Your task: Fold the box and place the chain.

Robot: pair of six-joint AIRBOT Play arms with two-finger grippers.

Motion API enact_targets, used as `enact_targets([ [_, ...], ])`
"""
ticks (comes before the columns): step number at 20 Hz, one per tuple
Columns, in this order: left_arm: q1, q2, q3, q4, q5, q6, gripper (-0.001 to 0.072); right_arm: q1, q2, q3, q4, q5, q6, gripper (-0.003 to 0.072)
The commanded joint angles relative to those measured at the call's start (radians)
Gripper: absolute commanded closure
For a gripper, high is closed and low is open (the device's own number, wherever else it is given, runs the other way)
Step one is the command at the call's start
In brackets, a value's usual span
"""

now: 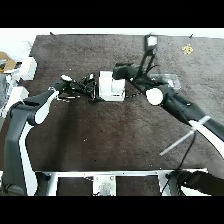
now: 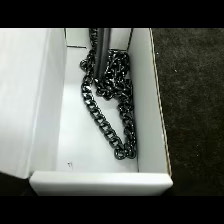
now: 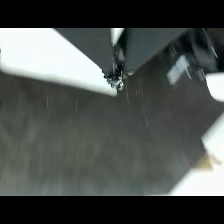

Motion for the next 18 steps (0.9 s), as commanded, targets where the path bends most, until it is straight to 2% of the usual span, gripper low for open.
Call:
enact_targets([
  [1,0.000,0.000,0.000,0.000,0.000,0.000,0.0422,-0.013,-0.078,0.002,-0.012,0.093,0.000,0.0342],
  [2,0.000,0.000,0.000,0.000,0.000,0.000,0.0422,-0.039,-0.076,0.002,-0.028,0.121,0.000,0.0379],
  [5,0.000,0.000,0.000,0.000,0.000,0.000,0.0422,-0.172,-0.058,0.002,-0.061,0.220,0.007,0.0379],
  [7,0.000,0.000,0.000,0.000,0.000,0.000,0.0422,-0.290,-0.058,0.001,-0.062,0.302,0.081,0.0379],
  [11,0.000,0.000,0.000,0.000,0.000,0.000,0.0422,-0.457,-0.088,0.001,-0.061,0.511,0.082,0.0379],
  [15,0.000,0.000,0.000,0.000,0.000,0.000,0.0422,-0.497,-0.194,0.003,-0.039,0.475,0.114,0.0379],
  [18,0.000,0.000,0.000,0.000,0.000,0.000,0.0422,-0.489,-0.301,0.060,0.027,0.453,0.114,0.0379],
])
